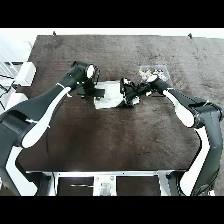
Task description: Fold the box and place the chain.
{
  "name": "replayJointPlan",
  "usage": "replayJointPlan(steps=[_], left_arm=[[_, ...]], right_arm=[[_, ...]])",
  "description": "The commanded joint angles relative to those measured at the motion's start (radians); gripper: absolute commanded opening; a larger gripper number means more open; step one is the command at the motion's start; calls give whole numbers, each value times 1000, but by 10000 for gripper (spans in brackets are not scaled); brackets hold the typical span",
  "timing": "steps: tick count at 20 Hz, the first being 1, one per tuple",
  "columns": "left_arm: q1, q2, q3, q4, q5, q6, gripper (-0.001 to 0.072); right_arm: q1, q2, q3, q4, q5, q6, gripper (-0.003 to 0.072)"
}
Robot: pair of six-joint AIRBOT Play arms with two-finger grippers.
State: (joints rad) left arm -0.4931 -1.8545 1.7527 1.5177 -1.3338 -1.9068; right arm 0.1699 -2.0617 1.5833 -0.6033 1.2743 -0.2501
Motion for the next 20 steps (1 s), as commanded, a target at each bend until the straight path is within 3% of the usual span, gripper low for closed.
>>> replayJointPlan(steps=[1,5,10,12,16,17,20], left_arm=[[0,63,4,40,-23,27,499],[1,205,-76,71,37,68,500],[60,454,-393,25,380,339,499],[119,483,-485,-107,462,623,498],[288,460,-553,-615,478,1270,497],[321,456,-553,-683,481,1328,496],[358,456,-553,-688,488,1321,496]], right_arm=[[1,0,0,0,1,0,596],[1,0,0,0,1,0,596],[1,0,0,0,1,0,596],[1,0,0,0,1,0,596],[1,0,0,1,1,0,596],[1,0,0,0,1,0,596],[1,0,0,0,1,0,596]])
